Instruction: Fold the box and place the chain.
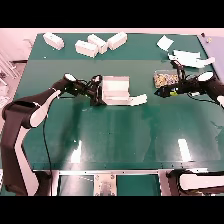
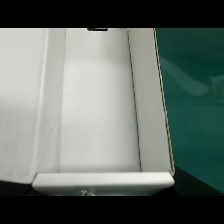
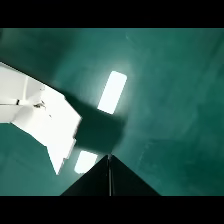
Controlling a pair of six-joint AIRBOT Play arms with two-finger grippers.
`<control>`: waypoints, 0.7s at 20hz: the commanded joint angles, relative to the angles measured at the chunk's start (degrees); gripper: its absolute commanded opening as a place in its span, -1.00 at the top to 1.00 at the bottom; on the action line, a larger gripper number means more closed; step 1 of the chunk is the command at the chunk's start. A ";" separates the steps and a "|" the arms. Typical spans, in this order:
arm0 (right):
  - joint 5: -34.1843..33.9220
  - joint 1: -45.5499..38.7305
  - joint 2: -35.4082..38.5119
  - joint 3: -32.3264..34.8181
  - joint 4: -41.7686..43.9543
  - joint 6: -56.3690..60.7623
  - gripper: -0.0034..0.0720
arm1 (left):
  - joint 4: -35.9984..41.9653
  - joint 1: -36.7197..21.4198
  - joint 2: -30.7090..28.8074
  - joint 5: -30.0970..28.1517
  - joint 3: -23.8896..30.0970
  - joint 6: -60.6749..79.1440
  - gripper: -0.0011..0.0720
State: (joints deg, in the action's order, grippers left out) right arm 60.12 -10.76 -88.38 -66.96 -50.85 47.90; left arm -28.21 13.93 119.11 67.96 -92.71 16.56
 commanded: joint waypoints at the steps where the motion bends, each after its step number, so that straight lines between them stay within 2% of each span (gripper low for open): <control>1: 1.03 0.20 -3.41 0.00 0.24 4.68 0.90 | 0.00 -0.04 0.00 0.00 -0.02 0.00 -0.15; 9: 0.83 10.71 -8.50 -0.07 2.40 5.05 0.90 | -0.02 -0.04 0.00 -0.02 -0.02 0.00 -0.15; 14: -0.07 12.83 -8.98 -2.43 2.43 5.79 0.90 | 0.00 -0.04 0.00 -0.02 -0.02 0.00 -0.15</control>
